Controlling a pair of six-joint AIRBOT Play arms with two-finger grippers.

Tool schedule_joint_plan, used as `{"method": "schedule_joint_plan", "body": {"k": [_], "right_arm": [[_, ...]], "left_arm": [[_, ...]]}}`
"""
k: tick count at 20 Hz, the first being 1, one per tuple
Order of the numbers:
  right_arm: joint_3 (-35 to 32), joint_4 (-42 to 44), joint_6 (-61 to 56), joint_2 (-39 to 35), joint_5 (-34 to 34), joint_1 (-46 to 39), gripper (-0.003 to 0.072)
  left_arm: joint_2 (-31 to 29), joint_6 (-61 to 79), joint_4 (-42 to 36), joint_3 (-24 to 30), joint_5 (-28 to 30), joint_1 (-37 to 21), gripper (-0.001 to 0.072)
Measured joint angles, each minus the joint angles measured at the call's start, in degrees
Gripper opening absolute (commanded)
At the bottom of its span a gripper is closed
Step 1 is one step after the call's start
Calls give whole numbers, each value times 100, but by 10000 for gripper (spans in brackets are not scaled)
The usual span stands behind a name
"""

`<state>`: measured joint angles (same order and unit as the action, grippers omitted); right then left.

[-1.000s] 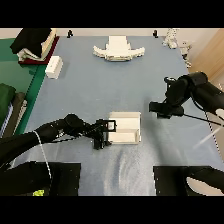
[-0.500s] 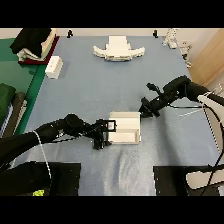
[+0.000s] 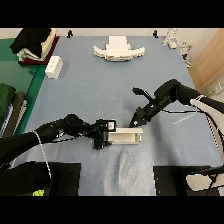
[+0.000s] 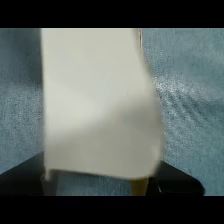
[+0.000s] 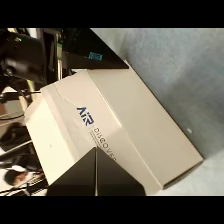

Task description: Fold the box.

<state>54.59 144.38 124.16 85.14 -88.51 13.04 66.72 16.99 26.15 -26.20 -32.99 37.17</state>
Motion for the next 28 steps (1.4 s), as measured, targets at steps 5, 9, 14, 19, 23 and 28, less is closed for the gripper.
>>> {"method": "schedule_joint_plan", "body": {"k": [5, 9, 14, 19, 23, 28], "right_arm": [[-872, -282, 721, -1043, 1587, 568, 2], [-1718, -374, 1390, -2022, 3099, 1167, 3], [-2367, -621, 2028, -2986, 4524, 1867, 39], [-2529, -999, 2457, -3416, 4999, 2317, 414], [-2559, -1152, 3193, -3499, 4911, 2562, 597], [-2570, -1419, 4074, -3517, 4861, 2699, 593]], "left_arm": [[0, 0, -2, 0, 0, 0, 460], [0, 0, -2, 0, 0, 0, 460], [0, 2, -2, 0, 0, 0, 461], [0, 2, -2, 0, 0, 0, 461], [0, 0, 0, 0, -2, 0, 460], [0, 0, -2, 0, 0, 0, 460]]}}
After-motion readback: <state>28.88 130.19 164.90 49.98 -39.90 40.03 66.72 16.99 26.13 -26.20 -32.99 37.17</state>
